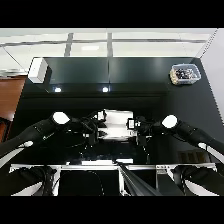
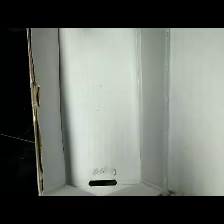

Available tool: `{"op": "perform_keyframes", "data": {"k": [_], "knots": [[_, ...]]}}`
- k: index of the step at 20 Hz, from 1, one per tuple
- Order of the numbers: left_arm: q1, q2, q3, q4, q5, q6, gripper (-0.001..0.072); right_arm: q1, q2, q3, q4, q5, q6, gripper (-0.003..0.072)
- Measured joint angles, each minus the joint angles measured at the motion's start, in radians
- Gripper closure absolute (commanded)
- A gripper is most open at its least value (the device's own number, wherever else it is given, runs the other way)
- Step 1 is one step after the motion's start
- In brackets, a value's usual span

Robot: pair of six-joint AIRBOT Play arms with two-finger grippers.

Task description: Fold the box and place the chain.

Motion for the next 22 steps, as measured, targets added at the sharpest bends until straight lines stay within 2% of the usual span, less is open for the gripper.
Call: {"op": "perform_keyframes", "data": {"k": [1, 2, 3, 4, 5, 9, 12, 14, 18, 20, 22], "knots": [[0.0, 0.0, 0.0, 0.006, 0.0, 0.001, 0.0312, 0.0, 0.0, 0.0, 0.0, 0.0, 0.0, 0.0508], [-0.001, 0.0, 0.0, 0.008, 0.0, 0.001, 0.0276, 0.0, 0.0, 0.0, 0.0, 0.0, 0.0, 0.0508], [0.001, 0.004, 0.001, 0.014, -0.001, -0.001, 0.0413, 0.0, 0.0, 0.0, 0.0, 0.0, 0.0, 0.0508], [0.006, 0.012, 0.001, 0.028, -0.002, -0.012, 0.0593, 0.0, 0.0, 0.0, 0.0, 0.0, 0.0, 0.0508], [0.015, 0.026, 0.005, 0.051, -0.006, -0.031, 0.0684, 0.0, 0.0, 0.0, 0.0, 0.0, 0.0, 0.0508], [0.1, 0.143, 0.034, 0.203, -0.103, -0.257, 0.0685, 0.0, 0.0, 0.0, 0.0, 0.0, 0.0, 0.0508], [0.217, 0.237, 0.04, 0.327, -0.193, -0.535, 0.0684, 0.0, 0.0, 0.0, 0.0, 0.0, 0.0, 0.0508], [0.312, 0.258, 0.031, 0.375, -0.213, -0.771, 0.0684, 0.0, 0.0, 0.0, 0.0, 0.0, 0.0, 0.0508], [0.482, 0.187, -0.014, 0.369, -0.297, -1.186, 0.0686, 0.0, 0.0, 0.0, 0.0, 0.0, 0.0, 0.0508], [0.513, 0.111, -0.032, 0.312, -0.337, -1.263, 0.0686, 0.0, 0.0, 0.0, 0.0, 0.0, 0.0, 0.0508], [0.503, 0.04, -0.04, 0.251, -0.338, -1.292, 0.0686, 0.0, 0.0, 0.0, 0.0, 0.0, 0.0, 0.0508]]}}
